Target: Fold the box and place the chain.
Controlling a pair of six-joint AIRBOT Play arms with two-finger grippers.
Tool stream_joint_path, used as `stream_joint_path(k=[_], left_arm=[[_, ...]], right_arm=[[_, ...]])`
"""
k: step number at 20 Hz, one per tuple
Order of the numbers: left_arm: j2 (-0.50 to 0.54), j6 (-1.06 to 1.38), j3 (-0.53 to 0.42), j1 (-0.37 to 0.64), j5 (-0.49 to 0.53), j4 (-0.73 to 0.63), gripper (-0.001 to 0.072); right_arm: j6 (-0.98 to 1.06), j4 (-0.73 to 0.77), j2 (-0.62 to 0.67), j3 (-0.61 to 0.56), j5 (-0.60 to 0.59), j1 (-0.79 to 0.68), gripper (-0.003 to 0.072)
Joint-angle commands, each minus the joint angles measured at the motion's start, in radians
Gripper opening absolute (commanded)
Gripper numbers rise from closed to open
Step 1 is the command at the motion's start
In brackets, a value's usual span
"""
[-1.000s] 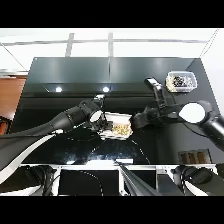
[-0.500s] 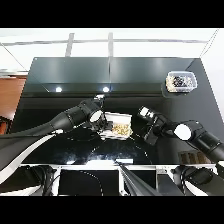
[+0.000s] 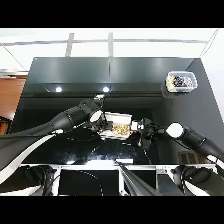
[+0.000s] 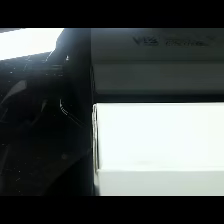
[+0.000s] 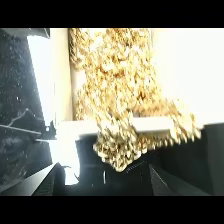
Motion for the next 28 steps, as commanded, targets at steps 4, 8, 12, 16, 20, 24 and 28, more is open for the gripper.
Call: stream_joint_path(k=[4,8,12,16,20,24,28], left_arm=[[0.0,0.0,0.0,0.0,0.0,0.0,0.0031],[0.0,0.0,0.0,0.0,0.0,0.0,0.0031],[0.0,0.0,0.0,0.0,0.0,0.0,0.0031],[0.0,0.0,0.0,0.0,0.0,0.0,0.0031],[0.0,0.0,0.0,0.0,0.0,0.0,0.0031],[0.0,0.0,0.0,0.0,0.0,0.0,0.0031],[0.0,0.0,0.0,0.0,0.002,0.0,0.0031]], right_arm=[[-0.115,0.134,-0.037,-0.001,-0.098,0.002,0.0715],[-0.114,0.14,-0.053,-0.001,-0.105,0.002,0.0677],[-0.114,0.142,-0.058,-0.001,-0.12,0.003,0.0676],[-0.113,0.142,-0.081,0.001,-0.106,0.004,0.0607],[-0.068,0.141,-0.079,0.001,-0.097,0.004,0.0058],[-0.006,0.137,-0.034,0.001,-0.088,0.0,0.0017],[0.201,0.027,0.08,0.001,-0.087,0.0,0.0017]])
